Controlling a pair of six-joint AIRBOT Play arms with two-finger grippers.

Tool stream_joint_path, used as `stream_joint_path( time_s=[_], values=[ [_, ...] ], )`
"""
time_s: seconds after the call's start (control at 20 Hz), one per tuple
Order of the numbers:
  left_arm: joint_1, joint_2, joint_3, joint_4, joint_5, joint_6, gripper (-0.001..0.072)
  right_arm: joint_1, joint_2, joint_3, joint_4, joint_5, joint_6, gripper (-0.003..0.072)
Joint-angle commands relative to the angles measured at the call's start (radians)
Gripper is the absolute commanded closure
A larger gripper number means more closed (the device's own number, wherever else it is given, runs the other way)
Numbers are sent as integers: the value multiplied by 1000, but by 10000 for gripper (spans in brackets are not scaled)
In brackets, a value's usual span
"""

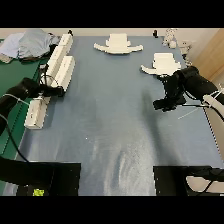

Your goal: Fold the box.

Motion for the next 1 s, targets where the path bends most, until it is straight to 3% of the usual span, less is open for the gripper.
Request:
stream_joint_path(
  time_s=[0.0, 0.15, 0.3, 0.55, 0.95],
  values=[
    [-11, -176, 213, -19, -19, -11, 281, 0, 0, 1, 0, 0, 0, 682],
    [-11, -271, 343, -18, -43, -35, 281, 0, 0, 1, 0, 0, 0, 682],
    [-11, -326, 416, -18, -47, -37, 281, 0, 0, 1, 0, 0, 0, 682],
    [-11, -365, 462, -18, -55, -37, 281, 0, 0, 1, 0, 0, 0, 682],
    [-13, -365, 462, -18, -87, -36, 281, 0, 0, 1, 0, 0, 0, 681]
  ],
)
